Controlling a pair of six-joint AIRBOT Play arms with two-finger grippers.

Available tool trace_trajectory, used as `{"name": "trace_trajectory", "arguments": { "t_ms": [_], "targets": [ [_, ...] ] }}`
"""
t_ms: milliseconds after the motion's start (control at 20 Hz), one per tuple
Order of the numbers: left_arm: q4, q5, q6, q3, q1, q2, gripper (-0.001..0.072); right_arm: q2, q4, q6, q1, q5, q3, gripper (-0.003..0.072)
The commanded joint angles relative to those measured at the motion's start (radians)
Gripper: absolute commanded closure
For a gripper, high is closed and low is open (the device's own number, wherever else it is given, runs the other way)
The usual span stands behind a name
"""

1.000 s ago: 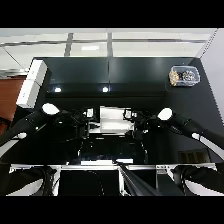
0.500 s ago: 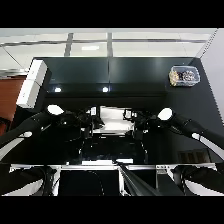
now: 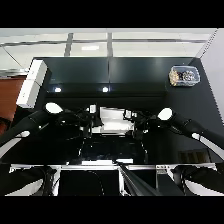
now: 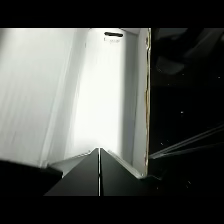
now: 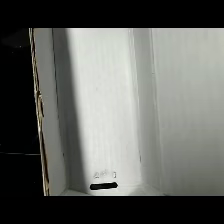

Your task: Fold the box and place the chain.

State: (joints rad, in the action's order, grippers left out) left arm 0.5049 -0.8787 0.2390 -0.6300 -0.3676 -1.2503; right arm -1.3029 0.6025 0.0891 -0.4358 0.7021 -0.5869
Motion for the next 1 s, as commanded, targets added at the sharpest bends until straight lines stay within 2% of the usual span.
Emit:
{"name": "trace_trajectory", "arguments": {
  "t_ms": [0,150,250,350,400,500,600,700,950],
  "targets": [
    [0.244,-0.066,-0.386,-0.044,0.071,0.108,0.0685,0.0,0.001,0.0,0.0,0.001,0.0,0.0447],
    [0.39,-0.091,-0.605,-0.044,0.196,0.235,0.0685,0.0,0.001,0.0,0.0,0.001,0.0,0.0446],
    [0.411,-0.09,-0.899,-0.028,0.306,0.254,0.0685,0.0,0.001,0.0,0.0,0.001,0.0,0.0446],
    [0.407,-0.102,-1.177,0.016,0.425,0.215,0.0684,0.0,0.001,0.0,0.0,0.001,0.0,0.0447],
    [0.378,-0.146,-1.314,0.037,0.483,0.173,0.0684,0.0,0.001,0.0,0.0,0.001,0.0,0.0447],
    [0.22,-0.285,-1.302,0.068,0.563,0.064,0.0685,0.0,0.001,0.0,0.0,0.001,0.0,0.0446],
    [0.109,-0.333,-1.247,0.077,0.564,-0.034,0.0687,0.0,0.001,0.0,0.0,0.001,0.0,0.0447],
    [0.104,-0.304,-1.244,0.073,0.505,-0.105,0.0687,0.0,0.001,0.0,0.0,0.001,0.0,0.0447],
    [0.055,-0.245,-1.221,0.066,0.331,-0.166,0.0686,0.0,0.001,0.0,0.0,0.001,0.0,0.0447]
  ]
}}
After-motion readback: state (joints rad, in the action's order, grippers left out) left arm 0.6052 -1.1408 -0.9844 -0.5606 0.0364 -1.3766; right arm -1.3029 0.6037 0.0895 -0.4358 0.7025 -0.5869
